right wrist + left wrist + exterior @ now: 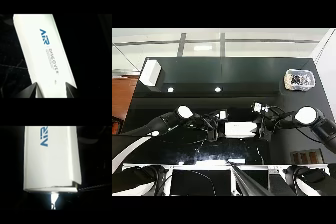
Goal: Fold the box and place the chain.
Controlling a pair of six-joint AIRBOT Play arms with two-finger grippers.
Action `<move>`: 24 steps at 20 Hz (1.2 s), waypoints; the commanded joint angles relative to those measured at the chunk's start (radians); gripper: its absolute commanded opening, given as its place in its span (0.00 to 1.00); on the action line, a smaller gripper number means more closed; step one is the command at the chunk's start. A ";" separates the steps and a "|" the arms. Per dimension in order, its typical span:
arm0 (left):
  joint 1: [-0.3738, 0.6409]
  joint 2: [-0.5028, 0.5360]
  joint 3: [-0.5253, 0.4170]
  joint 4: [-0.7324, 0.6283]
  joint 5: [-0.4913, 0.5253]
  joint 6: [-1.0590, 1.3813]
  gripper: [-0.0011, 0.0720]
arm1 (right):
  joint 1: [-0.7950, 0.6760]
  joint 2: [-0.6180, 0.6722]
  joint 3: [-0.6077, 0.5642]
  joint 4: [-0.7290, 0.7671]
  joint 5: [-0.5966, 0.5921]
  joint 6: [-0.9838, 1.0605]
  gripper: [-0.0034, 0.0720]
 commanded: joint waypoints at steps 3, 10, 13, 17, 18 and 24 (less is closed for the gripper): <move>-0.001 -0.001 0.001 0.002 -0.008 0.004 0.47 | 0.000 0.007 -0.003 0.043 -0.015 -0.013 0.57; -0.001 -0.001 0.001 0.002 -0.008 0.004 0.47 | 0.001 0.019 -0.002 0.066 -0.014 -0.013 0.52; -0.001 -0.001 0.001 0.002 -0.008 0.004 0.47 | 0.018 0.019 -0.003 0.061 -0.014 -0.013 0.52; -0.001 -0.001 0.001 0.002 -0.008 0.004 0.47 | 0.064 0.018 -0.003 0.019 -0.036 0.005 0.52; -0.001 -0.001 0.001 0.002 -0.008 0.004 0.47 | 0.069 0.018 -0.003 0.015 -0.040 0.009 0.52; -0.001 -0.001 0.001 0.002 -0.008 0.004 0.47 | 0.069 0.018 -0.003 0.015 -0.041 0.009 0.47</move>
